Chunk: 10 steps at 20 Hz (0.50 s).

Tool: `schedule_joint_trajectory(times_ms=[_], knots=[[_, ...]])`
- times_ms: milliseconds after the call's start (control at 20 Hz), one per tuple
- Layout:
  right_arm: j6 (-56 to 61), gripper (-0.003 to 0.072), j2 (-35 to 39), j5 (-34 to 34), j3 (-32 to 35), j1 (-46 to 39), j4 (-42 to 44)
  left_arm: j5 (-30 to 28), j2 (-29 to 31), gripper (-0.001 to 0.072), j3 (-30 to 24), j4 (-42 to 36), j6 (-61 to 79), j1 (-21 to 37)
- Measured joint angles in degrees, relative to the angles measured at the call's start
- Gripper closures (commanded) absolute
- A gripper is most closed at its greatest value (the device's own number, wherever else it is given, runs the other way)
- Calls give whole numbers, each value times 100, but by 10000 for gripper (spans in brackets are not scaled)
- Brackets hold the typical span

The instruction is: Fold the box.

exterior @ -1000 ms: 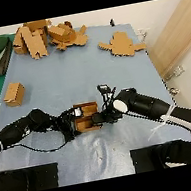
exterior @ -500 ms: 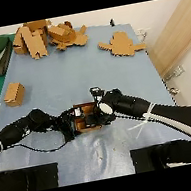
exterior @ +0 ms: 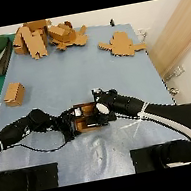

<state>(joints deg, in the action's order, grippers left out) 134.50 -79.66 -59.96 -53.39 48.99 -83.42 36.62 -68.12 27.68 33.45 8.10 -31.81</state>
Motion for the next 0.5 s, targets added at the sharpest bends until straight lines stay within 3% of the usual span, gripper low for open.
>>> schedule_joint_trajectory(times_ms=[100,200,250,400,450,500], knots=[[22,680,-11,2,-7,0,4,0,0,291,0,0,0,0],[50,497,-20,26,-9,0,26,2,0,291,0,2,0,2],[52,452,-20,92,-11,0,72,2,0,291,0,0,0,0],[55,442,-20,153,-9,2,111,2,0,291,0,2,0,2],[59,340,-11,175,-9,2,125,2,0,291,0,0,0,0],[59,303,4,238,-2,2,160,2,0,291,0,0,0,0]])
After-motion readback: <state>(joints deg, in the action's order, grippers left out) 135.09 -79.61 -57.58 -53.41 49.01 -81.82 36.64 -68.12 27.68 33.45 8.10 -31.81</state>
